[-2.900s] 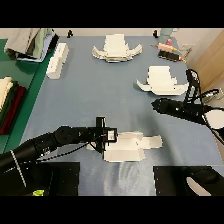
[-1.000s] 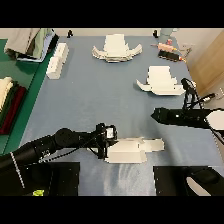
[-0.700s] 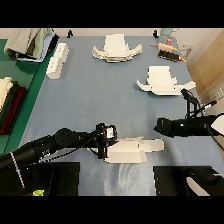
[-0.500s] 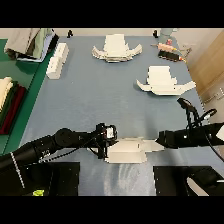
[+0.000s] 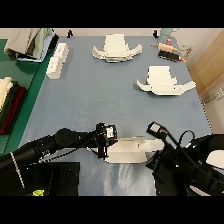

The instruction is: Fold the box.

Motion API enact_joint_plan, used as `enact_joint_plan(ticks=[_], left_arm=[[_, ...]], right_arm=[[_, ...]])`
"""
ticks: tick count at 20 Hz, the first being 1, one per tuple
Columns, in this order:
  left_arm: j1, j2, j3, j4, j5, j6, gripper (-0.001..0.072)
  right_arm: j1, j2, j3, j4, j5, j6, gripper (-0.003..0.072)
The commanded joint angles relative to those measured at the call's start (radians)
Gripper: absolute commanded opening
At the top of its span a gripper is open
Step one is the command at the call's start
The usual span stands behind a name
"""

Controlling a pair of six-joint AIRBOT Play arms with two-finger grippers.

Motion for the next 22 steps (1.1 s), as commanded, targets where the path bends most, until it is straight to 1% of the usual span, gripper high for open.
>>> enact_joint_plan(ticks=[1,2,3,4,6,8,11,18,22], left_arm=[[0.0,0.001,0.0,0.0,0.003,0.0,0.0015],[0.0,0.0,0.0,0.0,0.003,0.0,0.0015],[0.0,0.0,0.0,0.0,0.003,0.0,0.0015],[0.0,0.001,0.0,0.0,0.003,0.0,0.0015],[0.0,0.0,0.0,0.0,0.003,0.0,0.0015],[0.0,0.001,0.0,0.0,0.003,0.0,0.0016],[0.0,0.001,0.0,0.0,0.003,0.0,0.0015],[0.0,0.0,0.0,0.0,0.003,0.0,0.0016],[0.0,0.001,0.0,0.0,0.003,0.0,0.0016]], right_arm=[[0.225,-0.032,-0.018,-0.176,-0.113,-0.132,0.0465],[0.263,-0.058,-0.02,-0.27,-0.135,-0.132,0.0588],[0.291,-0.093,-0.021,-0.348,-0.151,-0.133,0.0602],[0.309,-0.132,-0.021,-0.384,-0.165,-0.151,0.0602],[0.342,-0.231,-0.021,-0.386,-0.193,-0.193,0.0602],[0.381,-0.321,-0.021,-0.412,-0.249,-0.187,0.0601],[0.423,-0.398,-0.021,-0.496,-0.333,-0.061,0.06],[0.449,-0.397,-0.014,-0.74,-0.323,0.418,0.0599],[0.449,-0.361,0.033,-0.785,-0.25,0.554,0.0599]])
